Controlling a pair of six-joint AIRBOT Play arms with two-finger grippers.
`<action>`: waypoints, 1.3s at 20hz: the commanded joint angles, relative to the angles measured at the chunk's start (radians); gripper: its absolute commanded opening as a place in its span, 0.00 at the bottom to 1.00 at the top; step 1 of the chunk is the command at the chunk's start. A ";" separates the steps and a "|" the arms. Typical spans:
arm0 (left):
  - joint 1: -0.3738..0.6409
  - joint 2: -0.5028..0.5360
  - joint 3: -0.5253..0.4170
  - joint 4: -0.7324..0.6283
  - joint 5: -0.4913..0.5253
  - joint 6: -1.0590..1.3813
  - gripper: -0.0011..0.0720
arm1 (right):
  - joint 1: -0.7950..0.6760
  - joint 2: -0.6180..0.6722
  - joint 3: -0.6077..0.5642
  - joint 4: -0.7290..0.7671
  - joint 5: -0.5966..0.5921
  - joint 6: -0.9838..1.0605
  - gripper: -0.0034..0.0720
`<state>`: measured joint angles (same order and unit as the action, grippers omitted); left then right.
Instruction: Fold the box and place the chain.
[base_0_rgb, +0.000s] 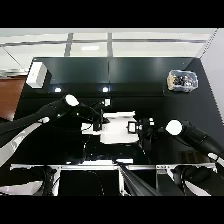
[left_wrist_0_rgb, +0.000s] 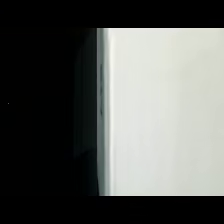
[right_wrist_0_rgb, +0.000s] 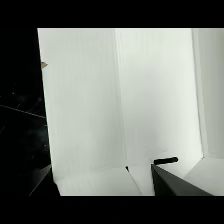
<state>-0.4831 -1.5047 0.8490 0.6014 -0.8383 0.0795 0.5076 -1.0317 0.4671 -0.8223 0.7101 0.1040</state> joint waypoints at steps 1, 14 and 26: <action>0.000 0.000 0.001 0.000 -0.002 -0.005 0.05 | 0.007 0.009 0.034 -0.042 -0.081 -0.004 0.99; 0.000 0.000 0.001 0.000 -0.003 -0.005 0.05 | -0.169 -0.099 0.137 0.263 0.072 -0.288 0.99; 0.000 0.000 0.001 0.000 -0.002 -0.004 0.05 | -0.169 -0.174 0.050 0.365 0.071 -0.533 0.99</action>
<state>-0.4831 -1.5047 0.8490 0.6041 -0.8467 0.0765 0.3386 -1.1904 0.5251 -0.4721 0.7956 -0.3729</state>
